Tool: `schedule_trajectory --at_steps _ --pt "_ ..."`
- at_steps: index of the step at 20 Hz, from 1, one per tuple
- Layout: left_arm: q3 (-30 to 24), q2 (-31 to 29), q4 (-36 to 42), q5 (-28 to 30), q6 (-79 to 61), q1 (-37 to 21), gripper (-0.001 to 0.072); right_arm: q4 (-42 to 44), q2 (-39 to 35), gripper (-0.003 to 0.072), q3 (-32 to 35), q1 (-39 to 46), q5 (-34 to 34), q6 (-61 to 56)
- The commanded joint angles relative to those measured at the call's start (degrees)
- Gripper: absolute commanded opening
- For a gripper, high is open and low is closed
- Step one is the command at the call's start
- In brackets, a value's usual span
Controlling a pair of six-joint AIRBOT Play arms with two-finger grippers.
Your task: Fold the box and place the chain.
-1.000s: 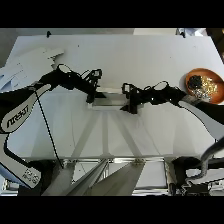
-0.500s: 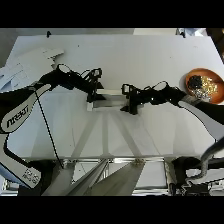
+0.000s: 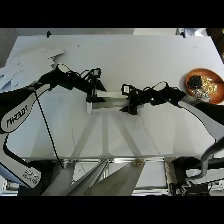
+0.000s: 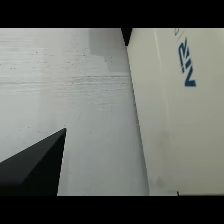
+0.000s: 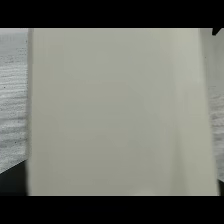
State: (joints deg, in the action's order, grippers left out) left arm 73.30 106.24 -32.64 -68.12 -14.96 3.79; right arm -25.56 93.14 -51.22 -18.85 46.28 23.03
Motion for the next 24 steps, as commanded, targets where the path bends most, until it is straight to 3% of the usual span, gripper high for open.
schedule_trajectory --at_steps 1,15,16,17,18,20,24 --pt "0.02 -0.17 1.33 -0.17 -0.04 -1.97 0.0672 0.09 0.00 0.0431 -0.04 0.00 -0.17 -0.02" --pt "-0.68 -4.87 4.57 -5.97 -0.04 -12.39 0.0675 0.11 0.00 0.0431 -0.07 0.00 -0.17 -0.02" --pt "-1.29 -6.14 3.98 -6.14 -0.04 -12.66 0.0606 0.09 0.00 0.0432 -0.04 0.00 -0.17 -0.02" --pt "-1.84 -7.41 2.12 -7.26 -0.04 -12.72 0.0462 0.11 0.00 0.0432 -0.04 0.00 -0.17 -0.02" --pt "-2.54 -8.90 -0.92 -8.94 -0.07 -12.63 0.0264 0.09 0.00 0.0432 -0.04 0.00 -0.17 -0.02" --pt "-5.68 -12.55 -6.05 -10.45 -0.20 -12.02 0.0001 0.09 0.00 0.0432 -0.07 0.00 -0.17 -0.02" --pt "-18.95 -21.24 -5.68 -2.32 -11.96 -8.00 0.0007 0.11 0.00 0.0432 -0.04 0.00 -0.17 -0.02"
